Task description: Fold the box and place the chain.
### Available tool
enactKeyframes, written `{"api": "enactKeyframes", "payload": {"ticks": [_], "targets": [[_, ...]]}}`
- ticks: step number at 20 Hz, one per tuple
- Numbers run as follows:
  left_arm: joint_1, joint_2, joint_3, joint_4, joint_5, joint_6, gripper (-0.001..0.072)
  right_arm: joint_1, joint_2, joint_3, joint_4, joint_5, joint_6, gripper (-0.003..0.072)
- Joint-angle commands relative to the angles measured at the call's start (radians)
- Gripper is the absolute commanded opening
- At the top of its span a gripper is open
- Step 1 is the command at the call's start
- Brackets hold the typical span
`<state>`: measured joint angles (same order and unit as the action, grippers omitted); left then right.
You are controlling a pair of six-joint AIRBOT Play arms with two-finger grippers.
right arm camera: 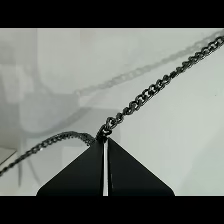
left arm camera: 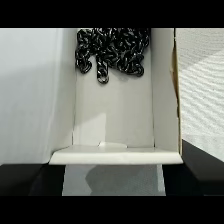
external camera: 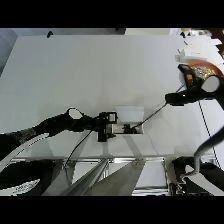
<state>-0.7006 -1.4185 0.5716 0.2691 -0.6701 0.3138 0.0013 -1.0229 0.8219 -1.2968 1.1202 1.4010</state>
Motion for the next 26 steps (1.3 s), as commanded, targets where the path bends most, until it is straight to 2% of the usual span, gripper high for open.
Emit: {"api": "enactKeyframes", "payload": {"ticks": [1, 3, 6, 12, 20, 26], "targets": [[0.001, 0.0, 0.0, 0.0, 0.0, 0.0, 0.0111, 0.0, 0.17, 0.001, 0.15, 0.111, -0.051, 0.0017], [0.001, 0.0, 0.0, 0.0, 0.0, 0.0, 0.0111, 0.0, 0.256, 0.001, 0.238, 0.156, -0.076, 0.0017], [0.001, 0.0, 0.0, 0.0, 0.0, 0.0, 0.0111, 0.058, 0.367, 0.001, 0.265, 0.2, -0.074, 0.0017], [0.001, 0.0, 0.0, 0.0, 0.0, 0.0, 0.0111, 0.324, 0.449, 0.001, 0.266, 0.211, -0.062, 0.0017], [0.001, 0.0, 0.0, 0.0, 0.0, 0.0, 0.0111, 0.619, 0.432, -0.005, 0.265, -0.059, -0.036, 0.0017], [0.001, 0.0, 0.0, 0.0, 0.0, 0.0, 0.0111, 0.753, 0.28, -0.007, 0.245, -0.174, -0.034, 0.0017]]}}
